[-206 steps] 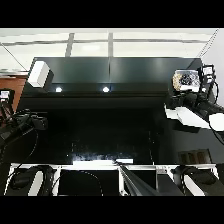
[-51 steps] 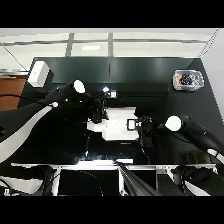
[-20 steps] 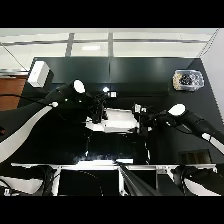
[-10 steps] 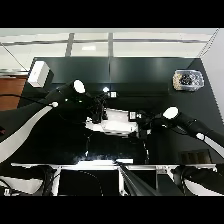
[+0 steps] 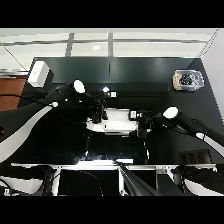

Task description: Fold the box and place the chain.

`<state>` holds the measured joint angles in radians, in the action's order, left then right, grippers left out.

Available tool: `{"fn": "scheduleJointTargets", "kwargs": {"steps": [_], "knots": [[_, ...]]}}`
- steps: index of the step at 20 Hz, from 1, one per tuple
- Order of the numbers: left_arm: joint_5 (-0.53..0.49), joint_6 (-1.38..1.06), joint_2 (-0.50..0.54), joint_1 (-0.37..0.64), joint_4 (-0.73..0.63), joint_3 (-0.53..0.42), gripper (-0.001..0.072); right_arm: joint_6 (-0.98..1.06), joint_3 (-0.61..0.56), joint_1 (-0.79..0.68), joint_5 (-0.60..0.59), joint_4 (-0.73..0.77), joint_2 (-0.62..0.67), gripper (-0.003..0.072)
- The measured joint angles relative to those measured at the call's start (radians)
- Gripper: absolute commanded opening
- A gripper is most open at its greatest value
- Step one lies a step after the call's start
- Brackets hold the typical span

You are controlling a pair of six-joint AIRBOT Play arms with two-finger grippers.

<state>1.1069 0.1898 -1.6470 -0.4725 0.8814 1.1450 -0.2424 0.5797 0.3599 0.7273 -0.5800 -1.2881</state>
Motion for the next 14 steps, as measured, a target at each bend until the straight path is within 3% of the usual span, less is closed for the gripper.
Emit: {"fn": "scheduleJointTargets", "kwargs": {"steps": [4,6,7,8,14], "knots": [[0.000,0.000,0.000,0.000,0.000,0.000,0.0027,0.001,0.000,-0.008,-0.004,0.000,0.000,0.0709],[0.000,0.000,0.000,0.000,0.000,0.000,0.0027,0.001,0.000,-0.010,-0.004,0.000,0.000,0.0661],[0.000,-0.001,0.000,0.000,0.000,0.000,0.0027,0.001,0.000,-0.010,-0.005,0.000,-0.001,0.0538],[0.001,-0.004,0.000,0.000,0.000,0.000,0.0027,0.000,0.000,-0.011,-0.003,0.000,-0.002,0.0497],[0.000,-0.003,0.000,0.000,0.000,0.000,0.0027,-0.001,0.000,-0.010,-0.005,0.000,-0.006,0.0488]]}}
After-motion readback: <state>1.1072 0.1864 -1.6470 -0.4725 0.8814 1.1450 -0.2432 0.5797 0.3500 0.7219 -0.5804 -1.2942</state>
